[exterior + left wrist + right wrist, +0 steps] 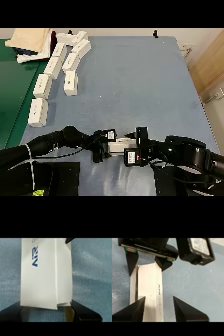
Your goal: Fold the box.
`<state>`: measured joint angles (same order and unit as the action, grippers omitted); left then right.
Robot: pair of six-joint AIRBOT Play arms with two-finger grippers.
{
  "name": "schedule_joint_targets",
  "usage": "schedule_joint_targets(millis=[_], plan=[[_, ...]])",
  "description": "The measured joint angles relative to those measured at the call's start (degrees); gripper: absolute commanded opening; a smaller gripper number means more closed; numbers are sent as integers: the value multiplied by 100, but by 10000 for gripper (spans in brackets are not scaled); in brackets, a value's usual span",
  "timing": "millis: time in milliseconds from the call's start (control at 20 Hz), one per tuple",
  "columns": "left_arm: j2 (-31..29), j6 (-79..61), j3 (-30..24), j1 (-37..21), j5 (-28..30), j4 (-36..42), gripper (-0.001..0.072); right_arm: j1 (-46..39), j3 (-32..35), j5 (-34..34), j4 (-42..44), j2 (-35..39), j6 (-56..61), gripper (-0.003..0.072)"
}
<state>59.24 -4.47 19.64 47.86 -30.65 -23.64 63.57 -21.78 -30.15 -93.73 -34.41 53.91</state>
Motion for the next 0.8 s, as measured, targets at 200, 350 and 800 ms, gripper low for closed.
schedule_joint_targets(millis=[200, 350, 800], plan=[[0, 0, 0, 0, 4, 7, 441, -24, 0, 83, -127, -24, 2, 407], [0, 4, 0, 0, 11, 13, 441, -33, 0, 105, -146, -122, 2, 377], [0, 0, 0, 0, 17, 9, 441, -33, 0, 146, 186, -326, 4, 291]])
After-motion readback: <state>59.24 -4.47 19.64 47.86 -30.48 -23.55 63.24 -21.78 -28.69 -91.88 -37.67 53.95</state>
